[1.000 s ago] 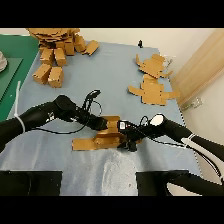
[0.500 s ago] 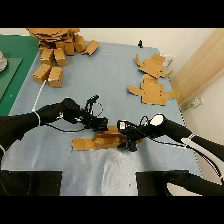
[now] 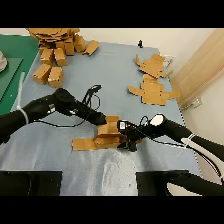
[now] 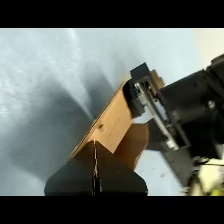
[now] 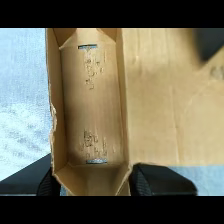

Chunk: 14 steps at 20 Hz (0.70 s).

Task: Fold the box.

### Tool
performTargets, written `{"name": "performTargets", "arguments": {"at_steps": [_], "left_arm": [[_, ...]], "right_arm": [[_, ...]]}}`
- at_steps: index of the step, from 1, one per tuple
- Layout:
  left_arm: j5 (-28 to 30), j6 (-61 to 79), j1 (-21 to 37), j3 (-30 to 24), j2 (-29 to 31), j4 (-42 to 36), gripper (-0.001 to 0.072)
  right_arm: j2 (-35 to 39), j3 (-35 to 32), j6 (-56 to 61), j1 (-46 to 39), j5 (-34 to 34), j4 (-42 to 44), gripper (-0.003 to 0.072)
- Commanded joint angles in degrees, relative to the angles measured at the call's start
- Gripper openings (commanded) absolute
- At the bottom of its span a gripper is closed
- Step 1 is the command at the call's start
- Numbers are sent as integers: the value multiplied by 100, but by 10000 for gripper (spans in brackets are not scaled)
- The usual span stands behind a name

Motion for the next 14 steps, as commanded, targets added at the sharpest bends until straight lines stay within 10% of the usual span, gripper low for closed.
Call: {"name": "performTargets", "arguments": {"at_steps": [1,10,12,14], "left_arm": [[140,350,223,-247,938,1499,10],[566,2852,68,-2352,2704,1766,24],[496,2962,33,-2428,2688,1766,655],[560,2968,-52,-2422,2686,1720,639]], "right_arm": [[4,4,2,-4,11,2,470],[2,4,2,-4,11,2,470],[2,4,2,-4,11,2,470],[2,4,2,-4,11,4,470]]}}
